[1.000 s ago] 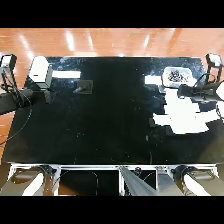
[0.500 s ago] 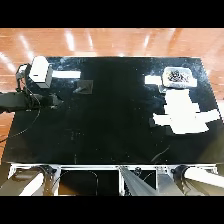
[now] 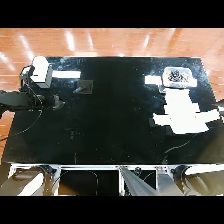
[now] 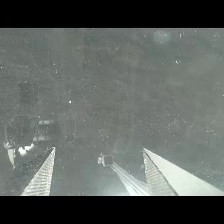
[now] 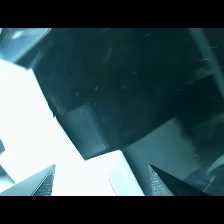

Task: Fold the box and place the chain.

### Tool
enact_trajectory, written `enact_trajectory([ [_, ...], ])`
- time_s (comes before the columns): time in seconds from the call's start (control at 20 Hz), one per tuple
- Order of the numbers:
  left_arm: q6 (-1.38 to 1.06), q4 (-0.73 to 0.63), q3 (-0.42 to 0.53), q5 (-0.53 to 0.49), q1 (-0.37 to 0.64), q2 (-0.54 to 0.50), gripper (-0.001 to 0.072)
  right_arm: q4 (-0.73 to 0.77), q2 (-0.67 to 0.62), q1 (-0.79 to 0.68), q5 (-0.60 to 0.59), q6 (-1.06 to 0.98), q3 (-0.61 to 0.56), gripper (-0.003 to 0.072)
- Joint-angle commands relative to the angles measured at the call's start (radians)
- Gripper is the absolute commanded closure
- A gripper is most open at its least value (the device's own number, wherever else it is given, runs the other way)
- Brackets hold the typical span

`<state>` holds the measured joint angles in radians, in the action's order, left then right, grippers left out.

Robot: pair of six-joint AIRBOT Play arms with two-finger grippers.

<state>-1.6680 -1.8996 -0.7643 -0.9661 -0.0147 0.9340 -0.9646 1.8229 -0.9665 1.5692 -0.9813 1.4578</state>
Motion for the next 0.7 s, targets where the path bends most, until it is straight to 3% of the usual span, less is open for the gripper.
enact_trajectory([
  [0.0, 0.000, -0.001, 0.000, 0.006, -0.001, 0.012, 0.0083, -0.014, 0.065, 0.029, 0.114, 0.018, 0.014, -0.0033],
  [0.15, 0.000, -0.001, 0.000, 0.005, -0.001, 0.013, 0.0083, -0.123, 0.064, 0.084, 0.121, -0.005, 0.012, -0.0034],
  [0.55, 0.000, -0.001, 0.000, 0.005, -0.001, 0.013, 0.0083, -0.163, 0.064, 0.134, 0.129, -0.011, 0.008, -0.0032],
  [0.6, 0.000, -0.001, 0.000, 0.005, -0.001, 0.013, 0.0083, -0.163, 0.064, 0.136, 0.135, 0.000, 0.008, 0.0112],
  [0.65, 0.000, -0.001, 0.000, 0.005, -0.001, 0.013, 0.0083, -0.163, 0.064, 0.138, 0.140, 0.006, 0.008, 0.0457],
])
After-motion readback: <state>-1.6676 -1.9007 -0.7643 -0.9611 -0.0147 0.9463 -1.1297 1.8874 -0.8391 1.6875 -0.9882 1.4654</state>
